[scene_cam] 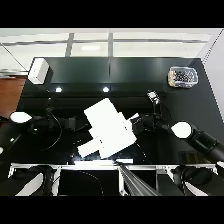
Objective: Fold the box and place the chain.
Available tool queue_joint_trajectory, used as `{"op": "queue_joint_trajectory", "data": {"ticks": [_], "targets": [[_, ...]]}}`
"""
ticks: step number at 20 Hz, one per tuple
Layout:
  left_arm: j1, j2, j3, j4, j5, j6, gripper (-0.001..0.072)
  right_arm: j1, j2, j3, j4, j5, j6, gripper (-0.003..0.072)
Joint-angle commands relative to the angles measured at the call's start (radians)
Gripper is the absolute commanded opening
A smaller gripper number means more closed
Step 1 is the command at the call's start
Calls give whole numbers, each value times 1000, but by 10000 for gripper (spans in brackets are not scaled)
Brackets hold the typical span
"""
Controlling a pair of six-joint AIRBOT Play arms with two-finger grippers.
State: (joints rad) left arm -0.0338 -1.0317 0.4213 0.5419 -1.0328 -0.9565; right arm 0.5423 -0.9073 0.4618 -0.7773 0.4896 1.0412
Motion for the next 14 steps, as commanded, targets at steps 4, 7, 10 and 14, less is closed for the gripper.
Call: {"op": "queue_joint_trajectory", "data": {"ticks": [4, 7, 10, 14], "targets": [[-108, -231, 2, -285, 3, 266, 706, 17, 1, -6, 18, -30, 6, 44], [-150, -285, 9, -286, 16, 275, 706, 17, 1, -6, 18, -30, 11, 44], [-163, -298, 18, -293, 8, 369, 705, 17, 1, -6, 18, -30, 14, 44], [-163, -298, 20, -298, 0, 441, 682, 17, 1, -6, 17, -23, 13, 44]]}}
